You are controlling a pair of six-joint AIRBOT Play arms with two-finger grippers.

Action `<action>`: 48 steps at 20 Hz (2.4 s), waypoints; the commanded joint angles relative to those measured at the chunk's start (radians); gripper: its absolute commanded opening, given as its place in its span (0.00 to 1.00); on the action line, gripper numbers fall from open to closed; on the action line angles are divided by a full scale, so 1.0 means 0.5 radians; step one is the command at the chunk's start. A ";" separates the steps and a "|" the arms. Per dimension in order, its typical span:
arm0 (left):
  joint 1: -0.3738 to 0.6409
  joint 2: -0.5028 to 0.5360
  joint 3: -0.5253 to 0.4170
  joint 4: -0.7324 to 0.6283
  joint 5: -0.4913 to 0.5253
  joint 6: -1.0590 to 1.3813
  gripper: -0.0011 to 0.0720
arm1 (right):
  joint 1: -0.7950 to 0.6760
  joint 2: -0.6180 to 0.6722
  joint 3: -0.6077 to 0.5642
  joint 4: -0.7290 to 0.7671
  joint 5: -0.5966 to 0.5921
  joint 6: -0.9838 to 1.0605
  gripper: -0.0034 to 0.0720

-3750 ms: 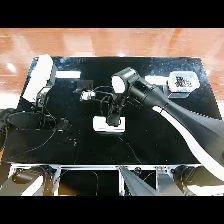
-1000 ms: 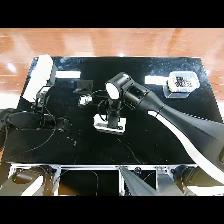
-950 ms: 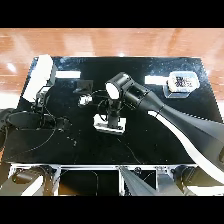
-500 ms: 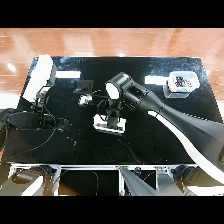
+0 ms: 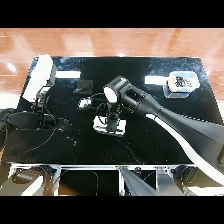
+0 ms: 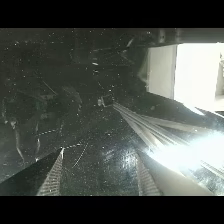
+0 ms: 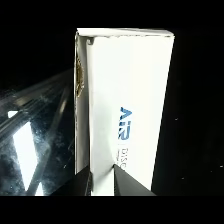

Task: Fold the box and place the chain.

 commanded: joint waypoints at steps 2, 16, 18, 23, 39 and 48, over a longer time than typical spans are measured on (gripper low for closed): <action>0.001 -0.001 -0.001 0.001 0.000 0.001 0.77 | 0.003 -0.002 -0.038 -0.006 0.013 0.017 0.25; 0.001 -0.001 -0.001 0.001 0.000 0.000 0.77 | 0.046 -0.002 -0.082 -0.007 0.003 0.053 0.50; 0.001 -0.001 -0.001 0.001 0.000 0.001 0.77 | 0.046 -0.002 -0.082 -0.006 -0.007 0.053 0.50; 0.001 -0.001 -0.001 0.001 -0.002 0.001 0.77 | 0.045 -0.002 -0.082 -0.005 -0.021 0.053 0.50; 0.001 -0.001 -0.002 0.000 -0.008 0.001 0.77 | 0.045 -0.045 -0.082 -0.002 -0.049 0.053 0.50; 0.001 -0.001 -0.002 0.000 -0.004 -0.023 0.77 | 0.044 -0.018 -0.081 -0.016 -0.019 0.356 0.50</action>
